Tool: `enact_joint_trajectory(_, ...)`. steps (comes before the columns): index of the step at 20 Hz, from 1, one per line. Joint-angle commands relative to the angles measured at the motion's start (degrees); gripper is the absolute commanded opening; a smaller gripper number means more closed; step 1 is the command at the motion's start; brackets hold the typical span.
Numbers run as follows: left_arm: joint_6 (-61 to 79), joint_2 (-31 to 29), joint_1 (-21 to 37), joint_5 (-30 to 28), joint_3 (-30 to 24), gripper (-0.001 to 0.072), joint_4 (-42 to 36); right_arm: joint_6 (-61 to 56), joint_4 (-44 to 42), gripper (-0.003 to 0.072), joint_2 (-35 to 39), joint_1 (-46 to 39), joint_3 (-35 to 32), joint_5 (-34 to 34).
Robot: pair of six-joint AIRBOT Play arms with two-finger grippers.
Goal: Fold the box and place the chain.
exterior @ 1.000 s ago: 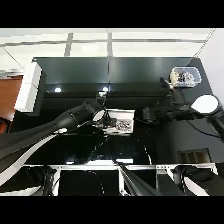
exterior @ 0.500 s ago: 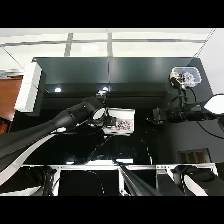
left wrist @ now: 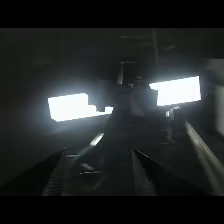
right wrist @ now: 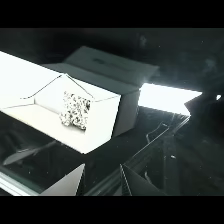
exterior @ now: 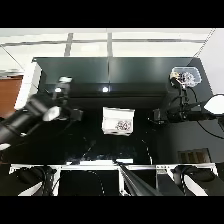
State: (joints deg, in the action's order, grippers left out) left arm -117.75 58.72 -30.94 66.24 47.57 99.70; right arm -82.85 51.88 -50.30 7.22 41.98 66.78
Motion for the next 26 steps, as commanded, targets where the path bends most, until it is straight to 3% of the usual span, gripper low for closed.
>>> enact_joint_trajectory(1,30.51,-4.00,18.29,-5.68,-9.90,0.0494,-35.01,-0.02,0.42,0.0269,0.02,-0.02,-0.02,-1.46)
enact_joint_trajectory(3,62.49,-1.09,23.23,-2.10,-13.05,0.0580,-58.75,-0.02,0.46,0.0269,0.02,-0.02,-0.02,-1.79)
enact_joint_trajectory(4,74.07,0.46,23.12,-1.57,-14.12,0.0719,-63.45,-0.02,0.48,0.0269,0.02,-0.02,-0.02,-1.92)
enact_joint_trajectory(8,92.96,6.78,16.00,-13.07,-14.60,0.0719,-64.39,-0.02,0.50,0.0269,0.02,-0.02,-0.02,-2.73)
enact_joint_trajectory(11,122.25,9.18,10.08,-14.43,-14.60,0.0718,-62.82,-0.04,0.66,0.0269,0.02,-0.02,-0.02,-2.93)
enact_joint_trajectory(15,127.71,11.98,7.06,-23.80,-14.10,0.0718,-63.39,-0.94,0.63,0.0268,0.02,0.07,-0.04,-2.54)
enact_joint_trajectory(19,127.91,17.86,8.52,-22.05,-11.06,0.0718,-63.67,-0.94,0.59,0.0269,0.02,0.07,-0.02,-2.54)
enact_joint_trajectory(26,132.96,22.43,5.70,-20.63,-6.27,0.0718,-64.81,-0.94,0.55,0.0268,0.02,0.42,-0.04,-2.73)
